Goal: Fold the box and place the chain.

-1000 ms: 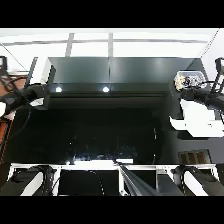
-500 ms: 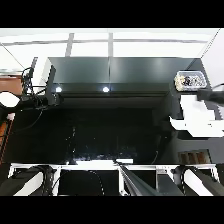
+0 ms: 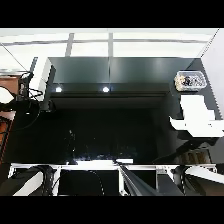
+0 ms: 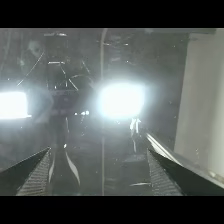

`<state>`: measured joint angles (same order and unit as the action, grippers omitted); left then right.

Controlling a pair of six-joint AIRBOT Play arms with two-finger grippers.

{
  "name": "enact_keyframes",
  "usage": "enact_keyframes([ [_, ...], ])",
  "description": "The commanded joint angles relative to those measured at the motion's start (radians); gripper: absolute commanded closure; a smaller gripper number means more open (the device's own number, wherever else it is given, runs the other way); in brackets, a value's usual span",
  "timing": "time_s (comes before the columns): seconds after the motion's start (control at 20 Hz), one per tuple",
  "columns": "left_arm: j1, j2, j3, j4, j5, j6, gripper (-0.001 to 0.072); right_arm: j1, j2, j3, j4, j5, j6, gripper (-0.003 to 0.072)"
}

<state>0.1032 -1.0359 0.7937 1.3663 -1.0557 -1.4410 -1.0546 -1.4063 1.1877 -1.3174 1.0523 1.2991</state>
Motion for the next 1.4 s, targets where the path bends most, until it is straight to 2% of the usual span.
enact_keyframes([
  [0.0, 0.000, 0.000, 0.003, -0.005, 0.003, -0.006, -0.0004, -0.068, -0.162, 0.087, 0.162, 0.221, -0.348, -0.0034],
  [0.3, 0.000, 0.000, 0.003, -0.047, 0.006, -0.006, 0.0002, -0.026, -0.214, 0.087, 0.195, 0.197, -0.608, -0.0034],
  [0.35, 0.000, 0.000, 0.003, -0.048, 0.007, -0.006, 0.0003, -0.013, -0.216, 0.087, 0.196, 0.197, -0.613, 0.0119],
  [0.4, 0.000, 0.000, 0.003, -0.051, 0.005, -0.007, 0.0003, -0.005, -0.217, 0.087, 0.201, 0.202, -0.612, 0.0210],
  [0.5, 0.000, 0.000, 0.004, -0.077, 0.003, -0.006, 0.0004, 0.000, -0.217, 0.087, 0.214, 0.238, -0.604, 0.0594],
  [0.55, 0.000, 0.000, 0.003, -0.089, 0.003, -0.006, 0.0004, -0.002, -0.217, 0.087, 0.225, 0.263, -0.594, 0.0637],
  [0.65, 0.000, 0.000, 0.003, -0.093, 0.003, -0.006, 0.0004, -0.003, -0.216, 0.087, 0.262, 0.333, -0.584, 0.0678],
  [0.8, 0.000, 0.000, 0.003, -0.092, 0.004, -0.003, 0.0003, -0.002, -0.211, 0.085, 0.376, 0.456, -0.556, 0.0679],
  [0.95, 0.000, 0.000, 0.003, -0.092, 0.004, -0.003, 0.0003, 0.023, -0.159, -0.006, 0.512, 0.523, -0.545, 0.0679],
  [1.05, 0.000, 0.000, 0.003, -0.093, 0.006, -0.003, 0.0004, 0.069, -0.076, -0.135, 0.589, 0.486, -0.581, 0.0678],
  [1.2, -0.001, -0.001, 0.003, -0.106, 0.015, 0.039, 0.0003, 0.153, 0.133, -0.422, 0.875, 0.335, -0.709, 0.0678],
  [1.35, -0.002, -0.005, 0.003, -0.211, 0.036, 0.111, 0.0003, 0.339, 0.356, -0.685, 0.996, 0.212, -0.737, 0.0678],
])
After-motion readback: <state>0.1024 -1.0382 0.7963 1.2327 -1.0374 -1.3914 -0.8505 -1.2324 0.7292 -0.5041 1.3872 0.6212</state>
